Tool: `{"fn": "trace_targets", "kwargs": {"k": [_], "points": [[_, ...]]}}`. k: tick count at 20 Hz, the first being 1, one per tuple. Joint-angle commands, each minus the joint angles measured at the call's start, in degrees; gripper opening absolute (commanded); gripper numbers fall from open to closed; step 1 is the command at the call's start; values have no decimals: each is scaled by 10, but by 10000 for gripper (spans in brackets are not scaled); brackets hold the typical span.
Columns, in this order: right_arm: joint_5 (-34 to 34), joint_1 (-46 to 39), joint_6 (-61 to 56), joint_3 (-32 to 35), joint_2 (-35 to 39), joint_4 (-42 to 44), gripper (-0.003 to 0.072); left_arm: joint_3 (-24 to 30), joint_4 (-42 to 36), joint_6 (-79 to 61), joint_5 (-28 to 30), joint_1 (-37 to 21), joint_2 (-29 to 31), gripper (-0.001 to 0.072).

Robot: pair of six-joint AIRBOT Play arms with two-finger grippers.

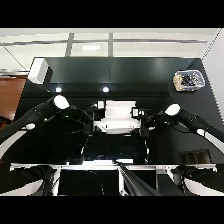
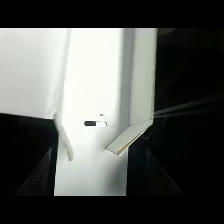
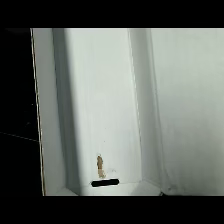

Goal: Fold the box and place the chain.

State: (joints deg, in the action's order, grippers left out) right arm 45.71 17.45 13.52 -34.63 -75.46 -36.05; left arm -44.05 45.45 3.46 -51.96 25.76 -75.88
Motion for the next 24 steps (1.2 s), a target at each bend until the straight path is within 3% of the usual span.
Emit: {"fn": "trace_targets", "kwargs": {"k": [1, 2, 3, 10, 20, 21, 22, 23, 24], "points": [[0, 1, 0, 0, 0, 0, 190, 0, 9, -16, 12, 16, -2, 397], [0, 1, 0, 0, 0, 0, 190, 0, 9, -16, 12, 16, -2, 218], [0, 1, 0, 0, 0, 0, 189, 0, 6, -16, 12, 17, -2, 167], [0, 1, 0, 0, 0, 0, 189, 0, -86, -16, 42, 17, -7, 158], [0, 1, 0, 0, 0, 0, 189, 0, -136, -18, 39, 21, -50, 155], [-1, 1, 0, 0, 0, 0, 189, 0, -136, -18, 39, 21, -51, 55], [0, 1, 0, 0, 0, 0, 190, 0, -136, -18, 38, 21, -51, 26], [0, 1, 0, 0, 0, 0, 189, 0, -136, -18, 36, 21, -51, 26], [-1, 1, 0, 0, 0, 0, 189, 0, -136, -18, 36, 21, -51, 82]]}}
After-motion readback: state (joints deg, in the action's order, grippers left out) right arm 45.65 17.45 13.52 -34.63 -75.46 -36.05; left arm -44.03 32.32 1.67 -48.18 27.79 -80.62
